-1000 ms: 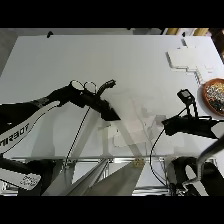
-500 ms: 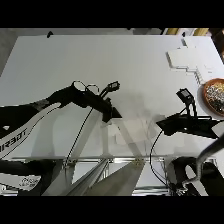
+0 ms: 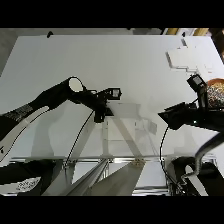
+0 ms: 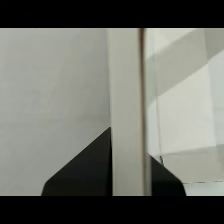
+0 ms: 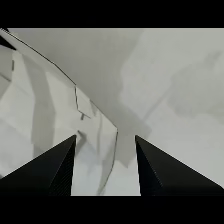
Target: Fold the box and place the chain.
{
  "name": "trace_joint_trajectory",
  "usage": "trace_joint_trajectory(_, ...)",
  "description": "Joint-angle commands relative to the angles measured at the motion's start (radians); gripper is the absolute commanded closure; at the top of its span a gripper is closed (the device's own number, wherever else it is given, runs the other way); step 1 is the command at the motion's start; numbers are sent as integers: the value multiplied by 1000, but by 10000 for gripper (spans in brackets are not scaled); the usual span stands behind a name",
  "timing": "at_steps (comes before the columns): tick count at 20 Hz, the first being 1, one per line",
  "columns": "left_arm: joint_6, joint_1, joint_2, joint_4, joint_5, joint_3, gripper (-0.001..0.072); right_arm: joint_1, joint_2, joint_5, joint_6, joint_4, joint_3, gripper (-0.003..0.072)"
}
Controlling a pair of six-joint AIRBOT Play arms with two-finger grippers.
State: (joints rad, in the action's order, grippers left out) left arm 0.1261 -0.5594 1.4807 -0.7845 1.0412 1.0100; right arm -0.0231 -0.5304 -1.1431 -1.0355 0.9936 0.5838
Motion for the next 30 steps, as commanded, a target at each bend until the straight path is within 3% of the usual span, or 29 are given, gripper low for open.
trace_joint_trajectory(1, 20, -3, -9, -37, -67, 0, 708, -1, 0, -21, 0, 1, 21, 289)
trace_joint_trajectory(9, -101, -3, 69, 69, -93, 0, 708, -1, 0, -21, 0, 1, 20, 290)
trace_joint_trajectory(14, -84, -10, 77, 60, -103, 0, 710, -1, 0, -21, 1, 8, 20, 290)
trace_joint_trajectory(18, 65, -89, 77, -63, -109, 0, 710, -1, 0, -24, 0, 40, 20, 290)
trace_joint_trajectory(23, 56, -119, 76, 13, -228, 0, 710, -1, 0, -31, 0, 48, 20, 289)
trace_joint_trajectory(30, 47, -119, 76, 6, -245, 0, 709, -1, 0, -54, 1, 57, 20, 289)
